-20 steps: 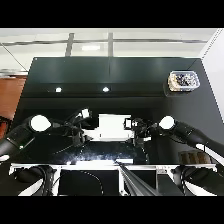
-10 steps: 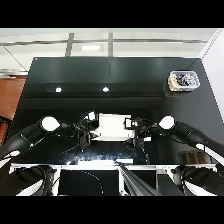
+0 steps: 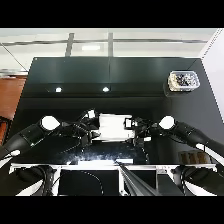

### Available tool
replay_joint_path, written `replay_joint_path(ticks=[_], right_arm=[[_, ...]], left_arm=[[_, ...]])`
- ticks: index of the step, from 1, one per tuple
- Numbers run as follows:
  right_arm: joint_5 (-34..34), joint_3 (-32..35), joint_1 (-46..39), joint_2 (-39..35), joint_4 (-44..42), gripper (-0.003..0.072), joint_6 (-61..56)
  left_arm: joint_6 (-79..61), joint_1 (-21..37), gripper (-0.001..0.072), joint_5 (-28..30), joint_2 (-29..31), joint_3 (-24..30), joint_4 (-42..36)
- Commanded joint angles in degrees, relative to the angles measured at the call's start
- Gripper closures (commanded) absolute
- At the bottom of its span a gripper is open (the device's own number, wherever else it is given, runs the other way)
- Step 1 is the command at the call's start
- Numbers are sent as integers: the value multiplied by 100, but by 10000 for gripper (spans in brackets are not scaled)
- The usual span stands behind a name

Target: Fold the box and place the chain.

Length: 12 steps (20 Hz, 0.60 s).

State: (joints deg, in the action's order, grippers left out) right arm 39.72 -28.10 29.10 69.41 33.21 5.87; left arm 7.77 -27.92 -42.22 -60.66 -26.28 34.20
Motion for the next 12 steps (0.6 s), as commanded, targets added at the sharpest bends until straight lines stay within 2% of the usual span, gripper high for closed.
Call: replay_joint_path(ticks=[1,4,6,9,11,12], right_arm=[[4,4,7,4,-4,332,-4],[4,4,7,4,-4,332,-4],[4,4,7,4,-4,332,-4],[4,4,7,4,-4,333,-4],[4,4,7,4,-4,332,-4],[4,4,7,4,-4,332,-4]], left_arm=[[-140,-70,380,-13,-4,4,-87],[-334,-326,380,81,-94,4,-323],[-332,-463,380,339,-173,4,-339],[-330,-494,381,433,-243,4,-339],[-330,-494,479,437,-243,4,-339],[-330,-494,475,448,-240,4,-339]])
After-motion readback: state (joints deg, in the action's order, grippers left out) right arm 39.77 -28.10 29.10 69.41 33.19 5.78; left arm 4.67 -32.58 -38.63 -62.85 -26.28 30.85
